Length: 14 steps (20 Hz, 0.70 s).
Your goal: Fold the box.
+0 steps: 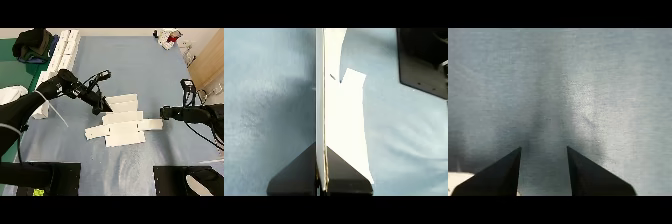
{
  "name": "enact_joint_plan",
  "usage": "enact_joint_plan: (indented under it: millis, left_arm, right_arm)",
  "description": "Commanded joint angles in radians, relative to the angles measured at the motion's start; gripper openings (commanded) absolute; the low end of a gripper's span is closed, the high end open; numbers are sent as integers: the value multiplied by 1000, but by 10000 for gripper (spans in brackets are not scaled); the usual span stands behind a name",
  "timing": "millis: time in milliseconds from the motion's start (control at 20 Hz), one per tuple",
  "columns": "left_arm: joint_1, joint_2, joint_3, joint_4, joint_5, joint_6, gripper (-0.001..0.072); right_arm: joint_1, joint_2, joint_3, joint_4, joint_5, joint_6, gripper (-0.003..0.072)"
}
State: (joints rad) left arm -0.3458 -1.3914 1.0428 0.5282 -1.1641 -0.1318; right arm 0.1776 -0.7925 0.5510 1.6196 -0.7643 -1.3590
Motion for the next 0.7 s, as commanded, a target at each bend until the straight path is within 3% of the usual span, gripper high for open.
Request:
enact_joint_plan:
  millis: [0, 350, 500, 650]
  left_arm:
    - [-72, 153, -141, 3, 219, 93, 6]
    - [-375, 457, -504, 4, 800, 174, 7]
    - [-477, 460, -568, 8, 855, 173, 9]
    - [-500, 436, -575, 8, 859, 172, 9]
  right_arm:
    - [-10, 0, 13, -40, 16, 100, 451]
    - [-10, 0, 12, -22, 62, 114, 451]
    - [-10, 0, 12, -20, 62, 114, 451]
    - [-10, 0, 12, -2, 62, 114, 451]
